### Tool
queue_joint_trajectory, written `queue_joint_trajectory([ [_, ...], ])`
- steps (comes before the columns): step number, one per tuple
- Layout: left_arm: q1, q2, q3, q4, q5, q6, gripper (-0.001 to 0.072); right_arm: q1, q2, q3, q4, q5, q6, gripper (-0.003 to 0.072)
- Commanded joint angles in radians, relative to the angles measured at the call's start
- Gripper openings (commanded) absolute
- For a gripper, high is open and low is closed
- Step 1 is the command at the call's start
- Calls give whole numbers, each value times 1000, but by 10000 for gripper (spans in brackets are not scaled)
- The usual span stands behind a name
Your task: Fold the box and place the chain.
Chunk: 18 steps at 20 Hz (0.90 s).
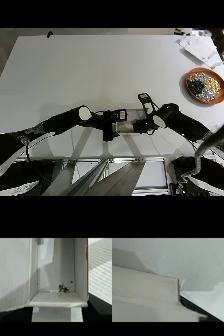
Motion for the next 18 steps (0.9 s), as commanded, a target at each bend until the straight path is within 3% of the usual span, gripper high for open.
queue_joint_trajectory([
  [1,0,0,0,-2,1,-4,276,0,28,2,-8,31,-11,411],
  [6,0,0,0,-2,-2,-4,276,-43,189,3,-64,156,-53,421],
  [11,0,0,0,-3,-3,-4,276,-224,443,48,-136,281,-192,426],
  [14,0,0,0,-2,-3,-4,276,-428,517,126,-186,207,-325,422],
  [18,0,0,0,-3,-5,-4,276,-781,387,173,-183,21,-480,401],
])
